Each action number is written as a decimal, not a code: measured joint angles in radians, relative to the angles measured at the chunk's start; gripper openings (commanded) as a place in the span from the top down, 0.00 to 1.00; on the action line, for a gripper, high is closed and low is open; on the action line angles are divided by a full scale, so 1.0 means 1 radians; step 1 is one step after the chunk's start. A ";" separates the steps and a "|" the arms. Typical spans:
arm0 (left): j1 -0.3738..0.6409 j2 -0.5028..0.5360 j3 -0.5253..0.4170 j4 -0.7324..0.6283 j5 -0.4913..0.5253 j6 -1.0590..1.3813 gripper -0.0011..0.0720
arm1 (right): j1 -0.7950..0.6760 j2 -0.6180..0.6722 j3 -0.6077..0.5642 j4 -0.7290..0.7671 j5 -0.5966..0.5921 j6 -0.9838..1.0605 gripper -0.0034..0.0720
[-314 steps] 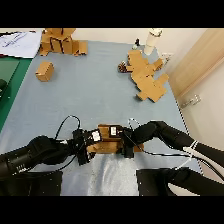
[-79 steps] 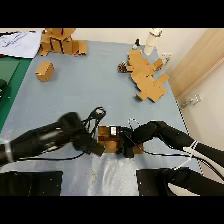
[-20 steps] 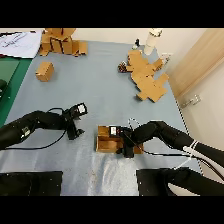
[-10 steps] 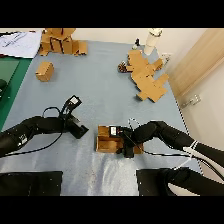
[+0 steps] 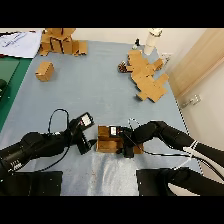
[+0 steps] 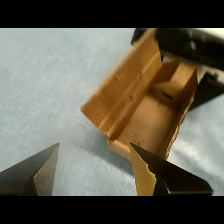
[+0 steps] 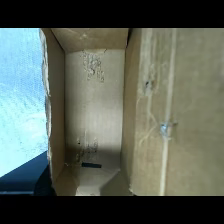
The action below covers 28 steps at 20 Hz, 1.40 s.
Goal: Fold the box.
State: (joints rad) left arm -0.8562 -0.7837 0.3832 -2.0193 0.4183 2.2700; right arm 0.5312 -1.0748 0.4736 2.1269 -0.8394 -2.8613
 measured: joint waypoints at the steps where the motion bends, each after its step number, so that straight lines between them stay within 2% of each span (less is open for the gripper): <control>1: -0.005 0.000 -0.008 0.028 0.002 0.026 0.02 | 0.000 0.000 0.000 0.000 0.000 0.000 0.51; 6: 0.014 -0.007 -0.020 0.090 0.040 0.167 0.02 | 0.000 0.000 0.000 0.000 0.000 0.000 0.50; 11: -0.018 -0.065 -0.022 0.069 0.077 0.210 0.02 | 0.000 0.000 0.000 0.000 0.000 0.000 0.50; 14: -0.047 -0.072 -0.021 0.056 0.086 0.142 0.02 | 0.000 0.000 0.000 0.000 0.000 0.000 0.51; 16: -0.064 -0.043 -0.018 0.095 0.103 0.000 0.02 | 0.000 0.000 0.000 0.000 0.000 0.000 0.51; 17: -0.074 -0.019 -0.018 0.130 0.111 -0.085 0.12 | 0.000 0.000 0.000 0.000 0.000 0.000 0.50; 19: -0.089 0.035 -0.021 0.205 0.114 -0.224 0.67 | 0.000 0.000 0.000 0.000 0.000 0.000 0.50; 20: -0.094 0.058 -0.023 0.236 0.118 -0.271 0.76 | 0.000 0.000 0.000 0.000 0.000 0.000 0.51; 24: -0.087 0.081 -0.032 0.376 0.063 -0.423 0.76 | 0.000 0.000 0.000 0.000 0.000 0.000 0.50; 28: -0.035 0.018 -0.034 0.635 -0.077 -0.724 0.76 | 0.000 0.000 0.000 0.000 0.000 0.000 0.51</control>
